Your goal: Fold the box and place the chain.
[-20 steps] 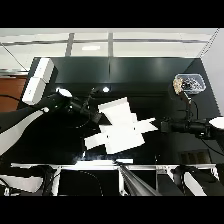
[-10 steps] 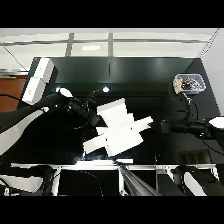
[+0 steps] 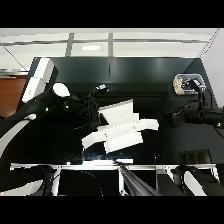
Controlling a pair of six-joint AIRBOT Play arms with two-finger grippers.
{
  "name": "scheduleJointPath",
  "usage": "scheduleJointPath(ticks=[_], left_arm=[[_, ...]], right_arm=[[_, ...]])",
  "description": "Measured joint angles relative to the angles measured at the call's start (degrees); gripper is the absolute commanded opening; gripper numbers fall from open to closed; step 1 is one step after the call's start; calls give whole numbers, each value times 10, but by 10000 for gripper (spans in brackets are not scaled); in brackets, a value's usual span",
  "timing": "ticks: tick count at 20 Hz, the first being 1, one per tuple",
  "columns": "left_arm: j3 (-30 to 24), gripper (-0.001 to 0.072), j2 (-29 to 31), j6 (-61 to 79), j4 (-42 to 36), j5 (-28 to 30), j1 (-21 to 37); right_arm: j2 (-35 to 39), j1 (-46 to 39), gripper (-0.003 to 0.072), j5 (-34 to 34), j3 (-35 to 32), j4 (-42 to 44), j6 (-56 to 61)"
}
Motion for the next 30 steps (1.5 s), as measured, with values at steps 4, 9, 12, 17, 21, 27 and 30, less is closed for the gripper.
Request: scheduleJointPath(ticks=[4, 9, 12, 17, 21, 27, 30], left_arm=[[-6, 31, 21, 81, 48, 66, -58], [-8, 31, -34, 160, 66, 131, -93], [-8, 32, -63, 175, 70, 145, -99], [-6, 31, -78, 191, 103, 158, -101], [-5, 32, -81, 192, 121, 164, -100], [-5, 32, -82, 193, 133, 167, -100], [-5, 32, -82, 193, 135, 169, -100]], right_arm=[[0, 14, 663, 5, 11, -25, -57], [0, 51, 663, -2, 12, -56, -110], [0, 80, 663, -9, 12, -67, -124], [-3, 148, 663, -48, -12, -67, -163], [-4, 190, 663, -105, -54, -76, -202], [-4, 236, 663, -116, -104, -97, -224], [-9, 274, 663, -119, -122, -100, -233]])
